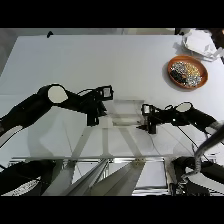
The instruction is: Fold the box and place the chain.
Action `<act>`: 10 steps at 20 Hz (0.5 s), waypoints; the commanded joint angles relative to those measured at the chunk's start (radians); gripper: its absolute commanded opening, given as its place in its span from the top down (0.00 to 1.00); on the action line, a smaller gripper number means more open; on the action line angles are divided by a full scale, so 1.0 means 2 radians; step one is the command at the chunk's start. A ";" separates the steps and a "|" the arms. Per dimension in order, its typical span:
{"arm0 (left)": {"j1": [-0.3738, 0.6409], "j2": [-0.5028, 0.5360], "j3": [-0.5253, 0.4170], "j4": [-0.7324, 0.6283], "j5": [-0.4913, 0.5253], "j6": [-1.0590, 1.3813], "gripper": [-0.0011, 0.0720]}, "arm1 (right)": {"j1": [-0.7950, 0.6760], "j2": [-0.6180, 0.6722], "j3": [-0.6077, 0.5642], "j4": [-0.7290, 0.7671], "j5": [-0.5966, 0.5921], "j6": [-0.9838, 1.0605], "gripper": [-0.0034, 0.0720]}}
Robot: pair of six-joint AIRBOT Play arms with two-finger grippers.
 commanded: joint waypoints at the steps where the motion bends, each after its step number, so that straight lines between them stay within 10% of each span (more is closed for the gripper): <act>1: 0.001 -0.037 0.000 0.016 -0.006 0.026 0.61 | 0.000 0.000 0.000 0.000 0.000 0.000 0.48; 10: 0.002 -0.102 -0.008 -0.010 0.039 0.089 0.60 | 0.000 0.000 0.000 0.000 0.000 0.000 0.48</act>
